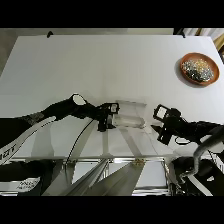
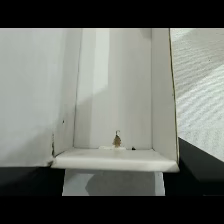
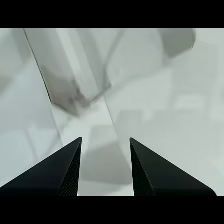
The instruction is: Fold the box and place the chain.
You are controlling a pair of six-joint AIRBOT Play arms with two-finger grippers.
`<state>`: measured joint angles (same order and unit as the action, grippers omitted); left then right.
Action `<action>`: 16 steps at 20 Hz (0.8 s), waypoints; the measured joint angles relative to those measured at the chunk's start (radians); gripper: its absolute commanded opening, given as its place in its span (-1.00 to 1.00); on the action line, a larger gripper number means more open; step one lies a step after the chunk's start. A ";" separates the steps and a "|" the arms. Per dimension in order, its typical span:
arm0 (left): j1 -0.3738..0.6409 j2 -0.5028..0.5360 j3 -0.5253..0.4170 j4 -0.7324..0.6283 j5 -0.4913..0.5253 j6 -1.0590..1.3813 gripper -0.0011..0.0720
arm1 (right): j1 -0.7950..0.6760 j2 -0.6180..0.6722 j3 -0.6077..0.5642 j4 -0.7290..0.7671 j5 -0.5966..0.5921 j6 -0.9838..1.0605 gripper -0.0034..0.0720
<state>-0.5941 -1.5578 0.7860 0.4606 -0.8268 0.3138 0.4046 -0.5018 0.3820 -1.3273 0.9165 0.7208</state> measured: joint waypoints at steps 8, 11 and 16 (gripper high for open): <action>0.000 0.000 0.000 0.000 0.000 0.000 -0.22 | -0.001 -0.249 -0.001 -0.021 -0.019 -0.254 -0.07; 0.000 0.000 0.000 0.000 0.000 0.000 -0.22 | -0.001 -0.330 0.000 0.051 -0.087 -0.322 -0.07; 0.000 0.000 0.000 0.000 0.000 0.000 -0.22 | -0.001 -0.380 0.000 0.167 -0.175 -0.425 -0.24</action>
<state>-0.5941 -1.5578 0.7860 0.4606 -0.8272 0.3134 0.4034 -0.8814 0.3817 -1.1603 0.7414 0.2962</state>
